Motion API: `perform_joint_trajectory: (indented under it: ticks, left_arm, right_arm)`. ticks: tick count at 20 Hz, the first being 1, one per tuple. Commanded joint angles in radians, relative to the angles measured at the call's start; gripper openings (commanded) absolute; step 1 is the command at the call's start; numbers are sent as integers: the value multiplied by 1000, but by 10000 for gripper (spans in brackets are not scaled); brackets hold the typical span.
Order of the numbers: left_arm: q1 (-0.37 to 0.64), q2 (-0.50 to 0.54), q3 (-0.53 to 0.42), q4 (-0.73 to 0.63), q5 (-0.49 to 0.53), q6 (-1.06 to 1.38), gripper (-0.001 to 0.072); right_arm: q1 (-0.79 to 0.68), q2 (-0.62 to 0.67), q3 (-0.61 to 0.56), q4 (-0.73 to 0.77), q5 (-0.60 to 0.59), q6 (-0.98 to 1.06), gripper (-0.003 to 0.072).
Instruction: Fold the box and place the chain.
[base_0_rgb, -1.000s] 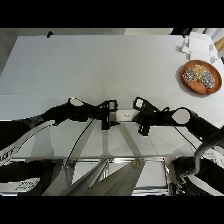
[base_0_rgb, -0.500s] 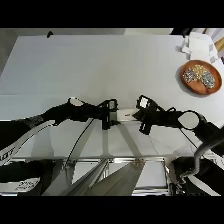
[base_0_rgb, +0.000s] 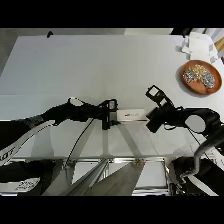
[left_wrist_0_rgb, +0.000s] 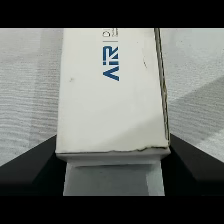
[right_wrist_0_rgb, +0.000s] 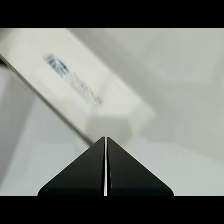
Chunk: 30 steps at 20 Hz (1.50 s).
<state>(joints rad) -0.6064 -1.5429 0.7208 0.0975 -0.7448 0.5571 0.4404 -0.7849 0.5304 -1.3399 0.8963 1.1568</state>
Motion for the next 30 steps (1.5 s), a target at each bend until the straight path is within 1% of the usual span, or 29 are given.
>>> perform_joint_trajectory:
  ticks: [1,3,4,6,15,30]
  left_arm:
    - [0,0,0,0,0,0,31]
    - [0,0,0,0,0,0,31]
    - [0,0,0,0,0,0,31]
    - [0,0,0,0,0,0,31]
    - [0,0,0,0,0,0,31]
    - [0,0,0,0,0,0,31]
  right_arm:
    - [0,3,6,-236,341,204,14]
    - [0,3,6,-220,451,205,14]
    - [0,3,6,-214,481,205,14]
    - [0,3,6,-205,502,205,14]
    - [0,3,6,-143,496,205,15]
    - [0,3,6,-144,499,204,15]
